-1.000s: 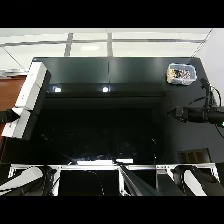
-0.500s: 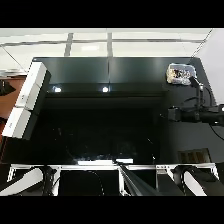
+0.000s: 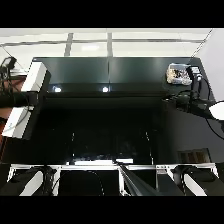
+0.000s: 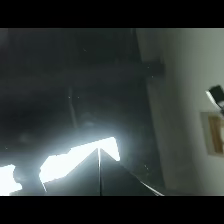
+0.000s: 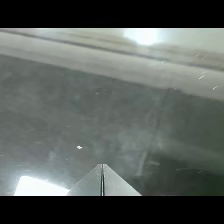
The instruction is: Fold the box and place the chain.
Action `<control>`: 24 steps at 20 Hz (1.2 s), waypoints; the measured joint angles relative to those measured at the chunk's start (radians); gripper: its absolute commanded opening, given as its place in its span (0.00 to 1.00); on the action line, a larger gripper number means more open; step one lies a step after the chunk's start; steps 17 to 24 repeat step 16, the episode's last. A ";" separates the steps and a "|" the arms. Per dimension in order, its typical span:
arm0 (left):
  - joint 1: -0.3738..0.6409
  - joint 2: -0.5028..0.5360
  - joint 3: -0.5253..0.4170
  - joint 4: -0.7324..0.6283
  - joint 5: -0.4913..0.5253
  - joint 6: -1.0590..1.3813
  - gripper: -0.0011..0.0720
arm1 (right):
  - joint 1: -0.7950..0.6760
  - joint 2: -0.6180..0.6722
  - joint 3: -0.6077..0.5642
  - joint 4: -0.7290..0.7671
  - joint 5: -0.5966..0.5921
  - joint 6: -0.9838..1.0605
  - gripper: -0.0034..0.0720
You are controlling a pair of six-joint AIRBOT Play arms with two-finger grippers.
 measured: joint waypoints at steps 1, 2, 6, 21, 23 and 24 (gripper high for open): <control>-0.014 0.039 -0.043 0.002 0.031 -0.003 0.05 | 0.003 -0.001 0.000 -0.015 -0.013 0.000 0.06; -0.023 0.069 -0.072 0.002 0.048 -0.005 0.05 | 0.005 -0.001 0.000 -0.028 -0.021 0.000 0.06; -0.041 0.132 -0.133 0.005 0.095 -0.011 0.05 | 0.009 -0.001 0.000 -0.053 -0.042 -0.001 0.06; -0.048 0.153 -0.155 0.006 0.117 -0.014 0.05 | 0.010 -0.001 0.000 -0.064 -0.052 -0.001 0.06; -0.048 0.153 -0.155 0.006 0.117 -0.014 0.05 | 0.010 -0.001 0.000 -0.064 -0.052 -0.001 0.06; -0.048 0.153 -0.155 0.006 0.117 -0.014 0.05 | 0.010 -0.001 0.000 -0.064 -0.052 -0.001 0.06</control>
